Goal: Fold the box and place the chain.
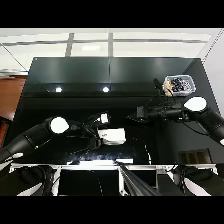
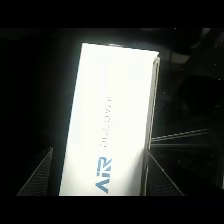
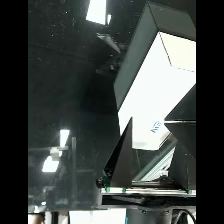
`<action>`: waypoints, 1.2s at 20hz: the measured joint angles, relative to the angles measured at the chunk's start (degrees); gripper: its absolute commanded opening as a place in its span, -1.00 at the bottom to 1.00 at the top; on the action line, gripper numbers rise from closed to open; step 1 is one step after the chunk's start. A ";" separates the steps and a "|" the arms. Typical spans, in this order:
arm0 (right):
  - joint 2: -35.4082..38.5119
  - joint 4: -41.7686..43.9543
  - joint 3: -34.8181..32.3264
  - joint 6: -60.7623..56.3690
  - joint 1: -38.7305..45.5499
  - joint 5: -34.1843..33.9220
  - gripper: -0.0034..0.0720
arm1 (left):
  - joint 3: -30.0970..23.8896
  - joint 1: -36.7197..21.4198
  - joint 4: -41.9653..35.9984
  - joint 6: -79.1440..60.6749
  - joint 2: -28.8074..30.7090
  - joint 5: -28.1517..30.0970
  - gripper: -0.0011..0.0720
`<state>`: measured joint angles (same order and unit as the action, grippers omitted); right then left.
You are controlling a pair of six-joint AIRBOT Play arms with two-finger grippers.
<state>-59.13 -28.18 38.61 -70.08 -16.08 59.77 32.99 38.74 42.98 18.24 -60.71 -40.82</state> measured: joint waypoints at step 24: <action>0.00 -0.02 0.00 0.02 0.00 -0.02 -0.85 | 0.00 2.73 3.37 1.66 -5.66 4.22 0.98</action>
<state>-59.13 -28.21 38.61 -70.06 -16.08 59.75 32.99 41.47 46.35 19.90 -66.37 -36.60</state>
